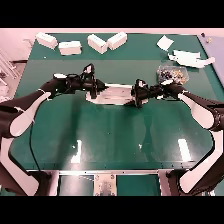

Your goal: Fold the box and place the chain.

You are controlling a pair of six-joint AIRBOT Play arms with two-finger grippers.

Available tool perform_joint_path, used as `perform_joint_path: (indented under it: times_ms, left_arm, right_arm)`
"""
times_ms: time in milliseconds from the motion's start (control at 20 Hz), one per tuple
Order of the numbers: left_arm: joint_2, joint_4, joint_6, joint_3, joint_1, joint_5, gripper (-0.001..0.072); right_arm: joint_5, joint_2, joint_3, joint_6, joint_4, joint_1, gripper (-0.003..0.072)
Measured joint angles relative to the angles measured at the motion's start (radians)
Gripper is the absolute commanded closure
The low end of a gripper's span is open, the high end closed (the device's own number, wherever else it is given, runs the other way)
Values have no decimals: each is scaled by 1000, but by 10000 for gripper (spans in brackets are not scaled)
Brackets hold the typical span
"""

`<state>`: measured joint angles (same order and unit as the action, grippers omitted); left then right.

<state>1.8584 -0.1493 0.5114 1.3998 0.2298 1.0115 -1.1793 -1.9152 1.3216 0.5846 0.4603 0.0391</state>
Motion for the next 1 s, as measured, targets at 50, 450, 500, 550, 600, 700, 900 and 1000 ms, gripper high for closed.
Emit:
perform_joint_path:
  times_ms: [50, 450, 500, 550, 600, 700, 900, 1000]
  left_arm:
    - [4, -2, 4, 6, 7, -16, 689]
    - [13, -14, 37, 22, 23, -150, 689]
    - [13, -14, 37, 22, 23, -163, 689]
    - [13, -15, 39, 23, 23, -175, 689]
    - [13, -18, 40, 23, 22, -182, 689]
    - [15, -26, 38, 23, 23, -190, 689]
    - [42, -44, 14, 23, 22, -177, 689]
    - [51, -51, 6, 23, 24, -169, 689]
  right_arm:
    - [0, 0, 0, 0, 0, 0, 105]
    - [0, 0, 0, 0, -1, 0, 105]
    - [0, 0, 0, 0, -1, 0, 105]
    - [0, 0, 0, 0, -1, 0, 105]
    - [0, 0, 0, 0, -1, 0, 105]
    - [0, 0, 0, 0, -1, 0, 105]
    - [0, 0, 0, -1, 0, 0, 105]
    - [0, 0, 0, -1, 0, 0, 105]
